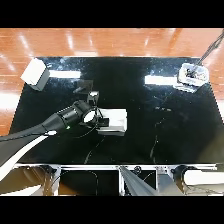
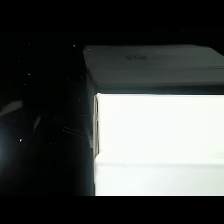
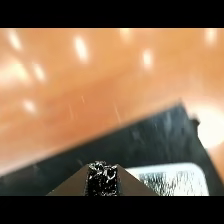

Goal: Fold the box and place the chain.

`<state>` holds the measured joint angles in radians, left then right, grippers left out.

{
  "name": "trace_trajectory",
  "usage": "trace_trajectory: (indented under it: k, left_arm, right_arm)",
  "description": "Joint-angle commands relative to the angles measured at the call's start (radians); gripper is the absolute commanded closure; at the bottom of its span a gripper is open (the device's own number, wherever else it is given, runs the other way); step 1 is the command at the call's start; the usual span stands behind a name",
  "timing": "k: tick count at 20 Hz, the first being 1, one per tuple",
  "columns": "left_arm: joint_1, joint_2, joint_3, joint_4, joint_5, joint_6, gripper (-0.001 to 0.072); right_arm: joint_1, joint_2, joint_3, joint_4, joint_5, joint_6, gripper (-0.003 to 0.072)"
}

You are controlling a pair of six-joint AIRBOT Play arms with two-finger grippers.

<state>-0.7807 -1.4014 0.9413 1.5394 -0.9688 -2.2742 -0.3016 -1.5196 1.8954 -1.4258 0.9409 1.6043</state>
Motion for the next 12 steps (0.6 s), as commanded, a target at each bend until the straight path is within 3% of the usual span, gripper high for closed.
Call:
trace_trajectory:
  k: [1, 7, 12]
  left_arm:
    - [-0.003, 0.0, 0.0, -0.003, -0.001, 0.001, 0.0688]
    - [-0.007, 0.0, 0.0, -0.003, 0.003, 0.005, 0.0688]
    - [-0.008, 0.0, 0.0, -0.004, 0.017, 0.005, 0.0688]
  right_arm:
    - [0.028, 0.201, 0.001, 0.0, 0.011, -0.058, 0.065]
    - [0.134, 0.484, 0.001, 0.0, 0.079, -0.087, 0.0649]
    - [0.248, 0.634, 0.001, 0.034, 0.14, -0.098, 0.0649]
